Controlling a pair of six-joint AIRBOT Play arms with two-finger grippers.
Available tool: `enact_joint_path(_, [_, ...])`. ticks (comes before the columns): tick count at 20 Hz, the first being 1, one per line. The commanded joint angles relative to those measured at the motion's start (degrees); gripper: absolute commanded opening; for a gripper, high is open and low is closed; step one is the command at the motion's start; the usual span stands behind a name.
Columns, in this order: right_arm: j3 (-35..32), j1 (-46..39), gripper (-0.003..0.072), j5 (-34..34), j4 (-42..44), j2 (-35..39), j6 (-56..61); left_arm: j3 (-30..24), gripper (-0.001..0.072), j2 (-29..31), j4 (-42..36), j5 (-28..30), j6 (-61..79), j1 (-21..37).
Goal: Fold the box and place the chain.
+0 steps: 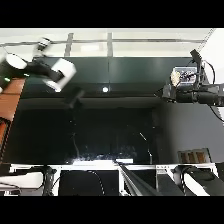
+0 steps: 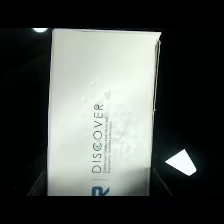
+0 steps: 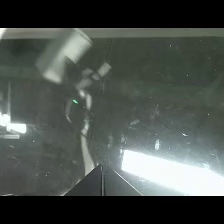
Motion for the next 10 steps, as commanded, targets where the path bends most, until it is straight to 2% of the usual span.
enact_joint_path(1, [0.07, 0.39, 0.0014, -0.31, 0.04, 0.04, 0.35, 15.21, 0.0295, -9.01, 0.90, -7.82, -8.70, 13.75])
enact_joint_path(3, [0.07, 0.70, 0.0014, -1.16, 0.04, 0.04, 0.35, 23.19, 0.0296, -15.45, 4.81, -11.63, -8.85, 15.58])
enact_joint_path(5, [0.07, 0.70, 0.0014, -2.03, 0.11, 0.02, 0.57, 29.66, 0.0296, -21.20, 6.95, -14.25, -9.07, 15.08])
enact_joint_path(7, [0.07, 0.70, 0.0014, -3.41, 0.09, 0.02, 1.01, 31.82, 0.0296, -24.98, 6.69, -13.99, -9.01, 13.64])
enact_joint_path(10, [0.07, 0.70, 0.0014, -3.58, 0.09, 0.00, 1.92, 31.80, 0.0297, -28.59, 8.57, -12.72, -11.39, 12.11])
